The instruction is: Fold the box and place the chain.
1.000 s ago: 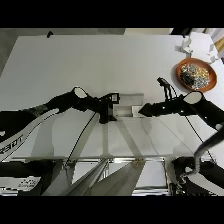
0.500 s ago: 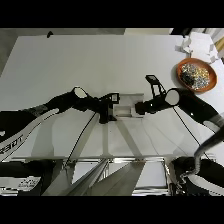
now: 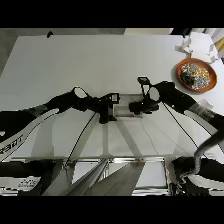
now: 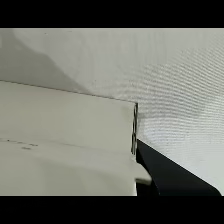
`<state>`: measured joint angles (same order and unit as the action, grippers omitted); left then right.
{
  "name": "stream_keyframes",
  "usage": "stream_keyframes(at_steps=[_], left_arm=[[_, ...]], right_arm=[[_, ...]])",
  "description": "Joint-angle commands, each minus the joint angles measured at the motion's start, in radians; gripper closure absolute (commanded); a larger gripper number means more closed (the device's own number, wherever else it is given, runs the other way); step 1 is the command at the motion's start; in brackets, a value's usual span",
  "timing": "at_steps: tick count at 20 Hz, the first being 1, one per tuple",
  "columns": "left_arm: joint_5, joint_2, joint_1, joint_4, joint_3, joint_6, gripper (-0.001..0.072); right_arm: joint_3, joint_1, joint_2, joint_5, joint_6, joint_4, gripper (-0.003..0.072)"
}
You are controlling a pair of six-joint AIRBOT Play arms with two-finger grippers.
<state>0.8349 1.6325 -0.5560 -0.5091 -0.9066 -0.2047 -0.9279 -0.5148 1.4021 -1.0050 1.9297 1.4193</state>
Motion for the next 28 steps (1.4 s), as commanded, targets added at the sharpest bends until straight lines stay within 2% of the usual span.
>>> stream_keyframes(at_steps=[1,3,5,6,8,9,10,11,19,22,23,27,28], left_arm=[[-0.001,0.0,0.001,0.0,0.0,0.0,0.0503],[-0.001,0.0,0.001,0.0,0.0,0.0,0.0503],[-0.001,0.0,0.001,0.0,0.0,0.0,0.0503],[0.0,0.0,0.001,0.0,0.0,0.0,0.0503],[-0.001,0.0,0.001,0.0,0.0,0.0,0.0503],[0.0,0.0,0.001,0.0,0.0,0.0,0.0503],[-0.001,0.0,0.001,0.0,0.0,0.0,0.0503],[-0.001,0.0,0.001,0.0,0.0,0.0,0.0503],[-0.001,0.0,0.001,0.0,0.0,0.0,0.0503],[-0.001,0.0,0.001,0.0,0.0,0.0,0.0503],[-0.001,0.0,0.001,0.0,0.0,0.0,0.0503],[0.0,0.0,0.001,0.0,0.0,0.0,0.0503],[0.0,0.0,0.001,0.0,0.0,0.0,0.0503]], right_arm=[[-0.01,-0.003,0.02,-0.043,0.09,0.094,0.0372],[-0.01,-0.003,0.02,-0.043,0.09,0.104,0.0462],[-0.01,-0.003,0.021,-0.042,0.089,0.103,0.063],[-0.01,-0.003,0.021,-0.043,0.086,0.103,0.0676],[-0.009,-0.003,0.026,-0.051,0.086,0.104,0.0674],[-0.01,-0.004,0.026,-0.047,0.086,0.104,0.0587],[-0.009,-0.004,0.026,-0.039,0.086,0.107,0.0466],[-0.01,-0.004,0.026,-0.029,0.087,0.115,0.0462],[-0.009,-0.028,0.068,-0.02,0.091,0.166,0.0472],[-0.009,-0.043,0.074,0.011,0.091,0.166,0.0649],[-0.009,-0.043,0.074,0.014,0.091,0.164,0.0676],[-0.009,-0.043,0.074,0.009,0.09,0.163,0.0674],[-0.009,-0.043,0.074,0.009,0.09,0.162,0.0625]])
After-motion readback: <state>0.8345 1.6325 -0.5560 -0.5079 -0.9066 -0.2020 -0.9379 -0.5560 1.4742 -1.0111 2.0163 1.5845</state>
